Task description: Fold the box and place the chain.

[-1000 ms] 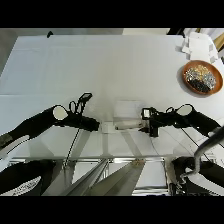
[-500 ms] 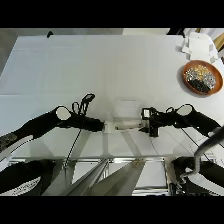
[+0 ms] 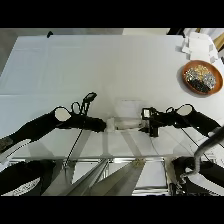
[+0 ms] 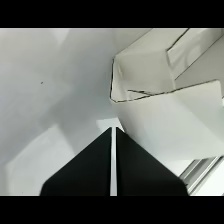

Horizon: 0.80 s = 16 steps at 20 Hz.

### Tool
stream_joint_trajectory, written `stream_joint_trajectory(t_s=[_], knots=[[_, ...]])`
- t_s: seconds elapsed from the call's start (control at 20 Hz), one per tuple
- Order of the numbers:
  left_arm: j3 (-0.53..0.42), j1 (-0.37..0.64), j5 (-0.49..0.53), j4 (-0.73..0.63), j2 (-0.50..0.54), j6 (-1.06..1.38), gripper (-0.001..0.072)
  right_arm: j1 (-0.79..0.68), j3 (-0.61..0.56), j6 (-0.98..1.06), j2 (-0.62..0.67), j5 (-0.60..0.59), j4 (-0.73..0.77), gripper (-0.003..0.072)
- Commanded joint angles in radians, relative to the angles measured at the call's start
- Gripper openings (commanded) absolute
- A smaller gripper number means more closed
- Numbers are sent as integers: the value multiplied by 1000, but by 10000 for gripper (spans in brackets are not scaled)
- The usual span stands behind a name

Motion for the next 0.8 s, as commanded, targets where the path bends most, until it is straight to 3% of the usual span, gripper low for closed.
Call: stream_joint_trajectory(t_s=[0.0,0.1,0.4,0.45,0.75], knots=[[1,-23,37,-42,25,2,97,0,1,0,0,0,0,400],[1,-45,65,-70,24,3,158,0,1,0,1,0,0,400],[41,-58,68,-76,24,-5,165,0,1,0,0,0,0,400],[51,-58,67,-75,24,-5,215,0,1,0,0,0,0,400],[66,-59,43,-72,23,-13,295,0,1,0,0,0,0,400]])
